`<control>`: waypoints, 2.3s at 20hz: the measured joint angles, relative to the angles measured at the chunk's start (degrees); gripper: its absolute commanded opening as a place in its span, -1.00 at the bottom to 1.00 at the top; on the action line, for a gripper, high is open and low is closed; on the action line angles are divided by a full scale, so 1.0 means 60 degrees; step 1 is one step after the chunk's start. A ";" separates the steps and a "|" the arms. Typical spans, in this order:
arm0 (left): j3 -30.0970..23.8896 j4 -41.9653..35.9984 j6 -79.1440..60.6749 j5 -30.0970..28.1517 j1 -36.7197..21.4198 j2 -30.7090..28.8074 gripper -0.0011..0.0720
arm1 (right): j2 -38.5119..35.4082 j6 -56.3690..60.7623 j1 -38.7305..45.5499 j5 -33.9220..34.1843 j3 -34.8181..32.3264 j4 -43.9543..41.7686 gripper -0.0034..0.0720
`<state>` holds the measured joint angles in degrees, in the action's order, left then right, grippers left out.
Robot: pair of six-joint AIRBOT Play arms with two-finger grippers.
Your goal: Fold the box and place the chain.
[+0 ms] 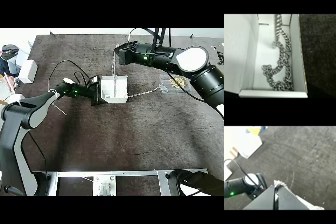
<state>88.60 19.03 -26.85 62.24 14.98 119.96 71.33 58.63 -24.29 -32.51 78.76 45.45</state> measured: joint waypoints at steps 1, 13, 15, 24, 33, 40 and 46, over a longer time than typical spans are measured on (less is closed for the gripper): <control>0.0000 0.0000 0.0000 0.0000 0.0000 0.0000 -0.19 | -0.0062 -0.0015 0.0000 0.0025 -0.0007 0.0036 -0.88; 0.0000 0.0000 0.0000 -0.0004 0.0000 0.0000 -0.19 | 0.0335 -0.0080 -0.0004 -0.0401 -0.0142 0.0586 -0.88; 0.0000 0.0000 0.0004 -0.0004 0.0000 0.0000 -0.19 | 0.0652 -0.0073 0.0000 -0.0546 -0.0270 0.0656 -0.88; 0.0000 0.0000 0.0000 0.0000 0.0000 0.0000 -0.19 | 0.1359 0.1778 0.1552 -0.0922 -0.1064 0.2911 -0.18; 0.0000 0.0000 0.0000 0.0000 0.0000 0.0000 -0.19 | 0.2011 0.3778 0.4626 0.0419 -0.3249 0.2983 -0.10; 0.0000 0.0000 0.0004 0.0000 0.0000 0.0000 -0.19 | 0.3530 0.3942 0.4932 0.1443 -0.2922 0.1829 -0.10; 0.0000 -0.0004 0.0004 0.0000 0.0000 0.0000 -0.19 | 0.4386 0.3945 0.4925 0.1814 -0.2277 0.1297 -0.73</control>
<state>88.60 19.00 -26.83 62.24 14.98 119.96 97.65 82.30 5.26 -21.63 65.10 53.23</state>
